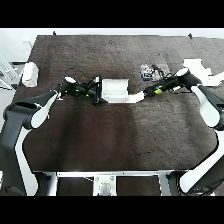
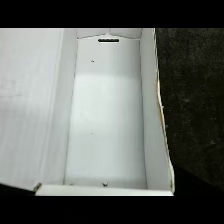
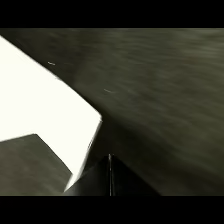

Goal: Fold the box and place the chain.

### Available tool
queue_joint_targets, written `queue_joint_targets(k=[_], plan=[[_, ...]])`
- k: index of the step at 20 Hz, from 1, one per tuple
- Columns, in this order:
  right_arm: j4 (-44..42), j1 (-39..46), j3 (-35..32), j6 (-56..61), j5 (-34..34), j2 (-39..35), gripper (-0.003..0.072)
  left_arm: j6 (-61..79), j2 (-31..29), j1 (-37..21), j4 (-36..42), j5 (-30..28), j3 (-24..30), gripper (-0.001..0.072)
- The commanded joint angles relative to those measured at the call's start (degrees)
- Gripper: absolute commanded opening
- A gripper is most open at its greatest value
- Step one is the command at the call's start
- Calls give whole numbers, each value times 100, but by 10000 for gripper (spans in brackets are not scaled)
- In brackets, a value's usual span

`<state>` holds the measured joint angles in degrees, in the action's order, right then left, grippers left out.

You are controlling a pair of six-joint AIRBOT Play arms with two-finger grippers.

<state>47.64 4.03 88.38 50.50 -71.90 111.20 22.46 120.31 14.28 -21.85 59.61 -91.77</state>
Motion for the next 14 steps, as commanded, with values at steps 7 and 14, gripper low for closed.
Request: queue_joint_targets(k=[7, 14], plan=[[-498, -461, 33, 269, -424, -264, 14, 2, -2, -4, -2, 0, 0, 410], [-525, -466, 33, 348, -424, -435, 15, 0, -2, -4, -2, 2, 0, 410]])
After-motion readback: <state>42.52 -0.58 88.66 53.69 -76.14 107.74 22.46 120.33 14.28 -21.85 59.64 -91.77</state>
